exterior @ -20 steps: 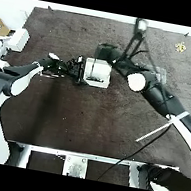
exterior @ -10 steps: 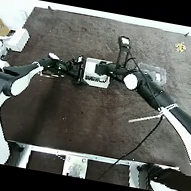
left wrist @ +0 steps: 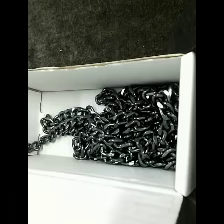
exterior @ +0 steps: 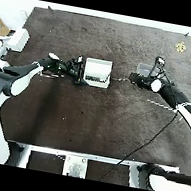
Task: Fold the box and place the chain.
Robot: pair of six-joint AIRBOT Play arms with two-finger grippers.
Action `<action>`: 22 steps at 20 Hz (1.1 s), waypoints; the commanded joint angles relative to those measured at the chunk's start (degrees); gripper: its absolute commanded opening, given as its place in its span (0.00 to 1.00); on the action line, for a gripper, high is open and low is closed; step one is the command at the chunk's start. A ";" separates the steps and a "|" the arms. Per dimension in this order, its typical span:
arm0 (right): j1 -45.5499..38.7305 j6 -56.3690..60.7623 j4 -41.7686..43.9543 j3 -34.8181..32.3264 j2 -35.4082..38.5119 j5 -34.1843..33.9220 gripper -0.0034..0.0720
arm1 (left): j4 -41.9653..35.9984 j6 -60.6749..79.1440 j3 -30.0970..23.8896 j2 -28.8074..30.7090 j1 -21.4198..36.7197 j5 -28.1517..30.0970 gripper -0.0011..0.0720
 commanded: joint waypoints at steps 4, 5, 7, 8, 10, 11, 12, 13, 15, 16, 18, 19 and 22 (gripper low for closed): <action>-1.73 1.16 4.04 2.12 -6.64 -7.69 0.44 | 0.00 0.00 0.02 -0.04 0.02 0.00 0.32; -1.27 1.16 4.37 2.86 -7.58 -8.09 0.44 | 0.00 0.00 0.02 -0.04 0.02 0.02 0.32; -0.81 1.16 5.62 4.22 -9.77 -8.85 0.44 | 0.00 0.00 0.02 -0.04 0.02 0.02 0.32; -0.81 1.14 6.43 4.92 -10.80 -8.96 0.44 | 0.02 0.00 0.02 -0.04 0.02 0.02 0.32; -0.81 1.14 6.40 6.32 -12.66 -9.16 0.32 | 0.00 0.00 0.02 -0.04 0.02 0.02 0.32; -0.81 1.11 6.38 6.56 -13.11 -9.16 0.22 | 0.00 0.00 0.02 -0.02 0.02 0.02 0.32; -0.81 0.85 6.19 6.54 -13.11 -9.16 0.12 | 0.02 0.00 0.02 -0.02 0.02 0.02 0.32; -0.79 0.00 6.10 6.54 -12.83 -9.01 0.05 | 0.00 0.00 0.02 -0.02 0.02 0.02 0.32; -0.17 -1.33 5.27 6.54 -10.60 -7.58 0.05 | 0.00 0.00 0.02 -0.04 0.02 0.02 0.32; 0.44 -3.19 5.29 6.47 -8.46 -6.34 0.05 | 0.00 0.00 0.02 -0.04 0.02 0.02 0.32; 2.49 -7.48 5.29 6.49 -2.32 -3.28 0.05 | 0.00 0.00 0.02 -0.04 0.02 0.02 0.32; 3.85 -9.51 5.29 6.49 1.33 -1.66 0.05 | 0.00 0.00 0.02 -0.04 0.02 0.02 0.32; 9.53 -11.13 5.33 6.49 10.19 -0.76 0.05 | 0.00 0.00 0.04 -0.04 0.02 0.02 0.32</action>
